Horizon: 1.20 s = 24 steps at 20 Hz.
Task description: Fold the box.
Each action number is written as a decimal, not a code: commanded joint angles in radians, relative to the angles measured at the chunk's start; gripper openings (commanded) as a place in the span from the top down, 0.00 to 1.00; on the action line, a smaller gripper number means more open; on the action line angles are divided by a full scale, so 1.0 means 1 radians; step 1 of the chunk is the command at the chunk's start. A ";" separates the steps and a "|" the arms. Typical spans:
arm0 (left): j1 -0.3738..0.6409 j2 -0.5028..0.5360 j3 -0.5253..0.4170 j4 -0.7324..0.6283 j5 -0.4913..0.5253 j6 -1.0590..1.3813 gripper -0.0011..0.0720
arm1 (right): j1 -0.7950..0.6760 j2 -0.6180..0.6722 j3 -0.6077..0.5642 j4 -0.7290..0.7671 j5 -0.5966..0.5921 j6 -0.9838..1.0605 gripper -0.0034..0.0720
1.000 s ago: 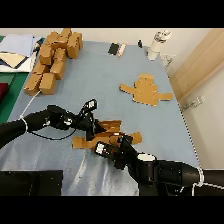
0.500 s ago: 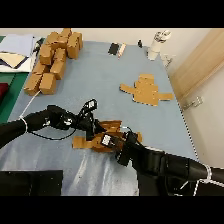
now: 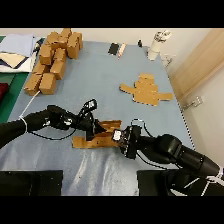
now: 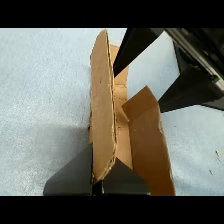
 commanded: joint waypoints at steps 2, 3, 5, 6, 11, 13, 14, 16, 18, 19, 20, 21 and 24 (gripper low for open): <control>0.000 0.000 0.001 0.000 0.000 0.000 0.97 | -0.214 -0.036 -0.001 0.465 0.034 -0.581 0.00; 0.000 0.000 0.001 0.000 0.000 0.000 0.97 | -0.253 -0.047 0.004 0.514 0.029 -0.649 0.00; 0.000 0.000 0.001 0.000 0.000 0.000 0.97 | -0.302 -0.061 0.013 0.557 0.027 -0.730 0.00; 0.000 0.000 0.001 0.000 0.000 0.000 0.97 | -0.315 -0.071 0.020 0.569 0.022 -0.751 0.00; 0.000 0.000 0.001 0.000 0.000 0.000 0.97 | -0.358 -0.179 0.051 0.697 -0.068 -0.922 0.00; 0.000 0.000 0.001 0.000 0.000 0.000 0.97 | -0.364 -0.237 0.069 0.719 -0.086 -0.947 0.00; 0.000 0.000 0.001 0.000 0.000 0.000 0.97 | -0.364 -0.263 0.079 0.719 -0.090 -0.947 0.00; 0.000 0.000 0.001 0.000 0.000 0.000 0.97 | -0.364 -0.298 0.091 0.715 -0.100 -0.947 0.00; 0.000 0.000 0.001 0.000 0.000 0.000 0.97 | -0.364 -0.301 0.091 0.700 -0.105 -0.910 0.01; 0.000 0.000 0.001 0.000 0.000 0.000 0.97 | -0.364 -0.301 0.091 0.696 -0.109 -0.910 0.01; 0.000 0.000 0.001 0.000 0.000 0.000 0.97 | -0.364 -0.301 0.091 0.696 -0.108 -0.910 0.01; 0.000 0.000 0.001 0.000 0.000 0.000 0.97 | -0.364 -0.301 0.091 0.695 -0.108 -0.910 0.01; 0.000 0.000 0.001 0.000 0.000 0.000 0.97 | -0.364 -0.304 0.090 0.697 -0.098 -0.916 0.01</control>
